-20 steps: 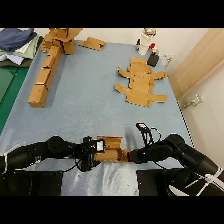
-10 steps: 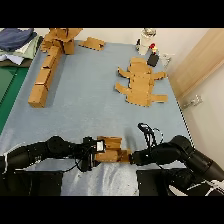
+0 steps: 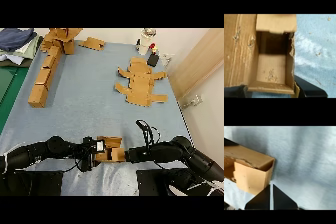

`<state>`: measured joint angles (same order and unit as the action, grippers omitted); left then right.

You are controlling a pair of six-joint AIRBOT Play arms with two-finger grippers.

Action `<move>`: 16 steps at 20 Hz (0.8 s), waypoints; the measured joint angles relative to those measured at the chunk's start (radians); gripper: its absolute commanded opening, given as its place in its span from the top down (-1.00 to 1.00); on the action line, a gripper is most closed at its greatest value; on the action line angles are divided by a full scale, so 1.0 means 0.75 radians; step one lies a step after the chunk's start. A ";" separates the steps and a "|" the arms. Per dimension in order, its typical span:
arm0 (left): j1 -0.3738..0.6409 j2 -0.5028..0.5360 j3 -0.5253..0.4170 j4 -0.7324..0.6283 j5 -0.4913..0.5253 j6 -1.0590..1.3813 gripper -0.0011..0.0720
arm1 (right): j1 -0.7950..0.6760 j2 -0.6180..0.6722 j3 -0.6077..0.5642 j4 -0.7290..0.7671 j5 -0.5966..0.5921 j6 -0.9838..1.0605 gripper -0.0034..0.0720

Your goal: Fold the box.

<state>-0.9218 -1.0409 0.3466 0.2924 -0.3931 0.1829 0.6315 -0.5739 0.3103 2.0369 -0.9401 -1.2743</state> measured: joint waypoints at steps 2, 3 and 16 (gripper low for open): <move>0.000 0.000 0.000 0.000 0.000 0.000 -0.68 | -0.003 -0.003 0.020 0.020 0.021 -0.013 0.74; 0.000 0.000 0.000 0.001 0.000 0.000 -0.68 | -0.003 -0.005 0.030 0.027 0.027 -0.015 0.74; 0.000 0.000 0.000 0.001 -0.001 0.000 -0.68 | -0.002 -0.047 0.066 0.041 0.026 -0.024 -0.01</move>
<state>-0.9218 -1.0409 0.3466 0.2928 -0.3935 0.1829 0.6300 -0.6094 0.3595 2.0678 -0.9203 -1.2922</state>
